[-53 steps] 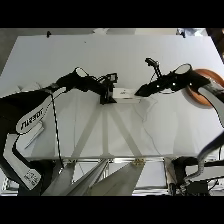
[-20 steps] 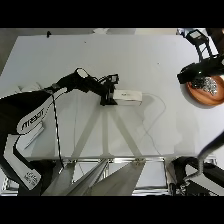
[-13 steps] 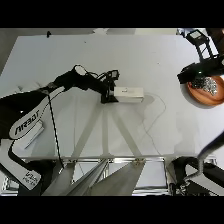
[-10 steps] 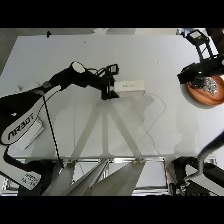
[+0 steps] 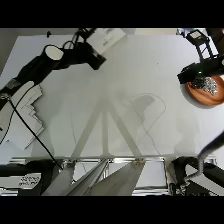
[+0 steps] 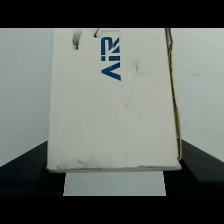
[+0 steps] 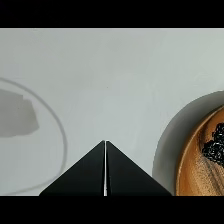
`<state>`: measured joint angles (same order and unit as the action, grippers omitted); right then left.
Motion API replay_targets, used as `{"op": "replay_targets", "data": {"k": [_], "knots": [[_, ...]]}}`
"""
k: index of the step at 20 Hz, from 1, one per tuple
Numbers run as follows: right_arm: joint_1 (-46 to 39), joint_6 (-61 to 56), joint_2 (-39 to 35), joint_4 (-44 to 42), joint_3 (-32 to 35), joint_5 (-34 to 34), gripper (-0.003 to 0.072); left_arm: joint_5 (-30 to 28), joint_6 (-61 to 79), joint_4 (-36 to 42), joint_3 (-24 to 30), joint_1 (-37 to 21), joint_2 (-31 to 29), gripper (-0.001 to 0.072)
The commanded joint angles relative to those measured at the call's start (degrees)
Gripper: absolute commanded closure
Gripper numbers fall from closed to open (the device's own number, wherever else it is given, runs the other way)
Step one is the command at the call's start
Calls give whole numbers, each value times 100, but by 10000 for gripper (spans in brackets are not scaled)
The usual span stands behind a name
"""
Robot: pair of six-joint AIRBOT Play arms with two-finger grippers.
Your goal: Fold the box and place the chain.
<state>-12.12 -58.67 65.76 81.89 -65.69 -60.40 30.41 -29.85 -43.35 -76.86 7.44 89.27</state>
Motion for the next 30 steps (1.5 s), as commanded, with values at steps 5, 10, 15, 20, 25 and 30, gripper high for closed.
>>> {"op": "replay_targets", "data": {"k": [5,10,15,20,25,30], "knots": [[-2,0,-2,0,-7,-2,672,83,-4837,-3764,-4,-1362,-118,702],[-2,0,-2,0,-7,-2,672,334,-5434,-4240,243,-1902,-98,703],[-2,0,-2,0,-7,-2,672,-46,-5466,-4260,1349,-1967,-83,702],[-2,0,-2,0,-7,-2,672,-44,-5464,-4258,1679,-1965,90,553],[-4,0,-2,0,-7,-2,672,46,-5462,-4236,1674,-1965,39,12],[-2,0,-2,0,-7,-2,672,260,-5462,-4192,1674,-1954,-431,12]]}}
